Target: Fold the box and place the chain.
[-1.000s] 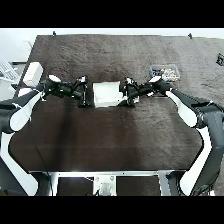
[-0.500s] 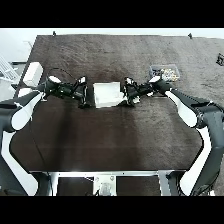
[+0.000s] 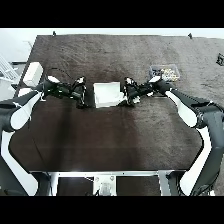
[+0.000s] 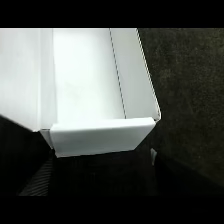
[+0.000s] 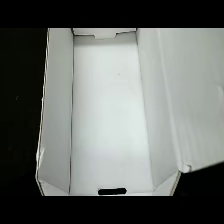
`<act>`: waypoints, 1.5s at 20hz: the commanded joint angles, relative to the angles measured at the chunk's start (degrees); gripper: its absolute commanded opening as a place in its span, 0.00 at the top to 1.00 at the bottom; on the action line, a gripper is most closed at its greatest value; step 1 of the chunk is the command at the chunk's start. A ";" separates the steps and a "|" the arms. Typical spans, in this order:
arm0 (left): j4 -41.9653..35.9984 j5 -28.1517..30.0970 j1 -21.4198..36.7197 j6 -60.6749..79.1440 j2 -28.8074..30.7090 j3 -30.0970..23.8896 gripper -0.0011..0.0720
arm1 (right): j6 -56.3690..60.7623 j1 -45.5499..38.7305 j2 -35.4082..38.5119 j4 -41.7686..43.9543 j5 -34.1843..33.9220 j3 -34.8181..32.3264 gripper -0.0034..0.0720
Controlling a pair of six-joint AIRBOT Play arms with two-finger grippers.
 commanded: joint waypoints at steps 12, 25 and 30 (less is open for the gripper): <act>-3.13 2.75 -1.38 2.40 -0.22 0.00 0.00 | 0.00 0.02 0.02 0.04 0.07 0.00 0.11; -2.40 5.25 -1.20 3.37 -0.22 0.00 0.00 | 0.00 0.02 0.02 0.04 0.07 0.00 0.11; -3.69 2.97 -1.27 3.34 -0.22 0.00 0.00 | 0.00 0.02 0.02 0.04 0.07 0.00 0.11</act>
